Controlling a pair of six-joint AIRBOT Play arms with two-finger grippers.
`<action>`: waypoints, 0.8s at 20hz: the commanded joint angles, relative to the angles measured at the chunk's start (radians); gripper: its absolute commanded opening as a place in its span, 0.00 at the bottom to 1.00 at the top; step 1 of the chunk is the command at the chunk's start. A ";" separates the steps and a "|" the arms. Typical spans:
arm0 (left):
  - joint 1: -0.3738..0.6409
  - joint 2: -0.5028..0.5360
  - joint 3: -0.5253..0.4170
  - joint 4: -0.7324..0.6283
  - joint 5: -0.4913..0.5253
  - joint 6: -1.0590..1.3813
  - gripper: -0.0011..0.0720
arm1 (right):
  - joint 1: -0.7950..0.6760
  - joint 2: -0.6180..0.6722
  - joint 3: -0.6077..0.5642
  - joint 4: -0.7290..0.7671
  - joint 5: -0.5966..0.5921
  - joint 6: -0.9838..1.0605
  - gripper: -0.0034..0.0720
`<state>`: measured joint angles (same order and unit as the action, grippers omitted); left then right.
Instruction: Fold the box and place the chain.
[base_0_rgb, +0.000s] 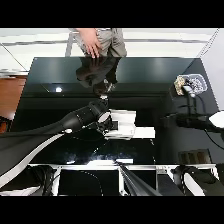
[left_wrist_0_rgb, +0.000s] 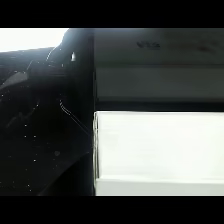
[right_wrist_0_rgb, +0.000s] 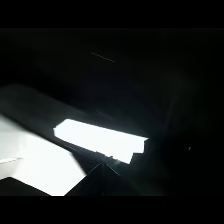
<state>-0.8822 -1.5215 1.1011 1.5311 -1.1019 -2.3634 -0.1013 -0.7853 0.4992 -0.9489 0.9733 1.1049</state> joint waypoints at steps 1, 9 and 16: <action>0.001 0.000 0.001 0.002 0.002 -0.001 0.06 | -0.177 -0.001 -0.081 -0.064 0.060 0.363 0.06; 0.001 0.000 0.001 0.001 0.000 -0.001 0.06 | -0.078 -0.330 -0.157 0.298 0.102 0.055 0.06; 0.001 0.000 0.001 0.001 -0.002 -0.001 0.06 | 0.031 -0.444 -0.098 0.544 0.179 -0.209 0.07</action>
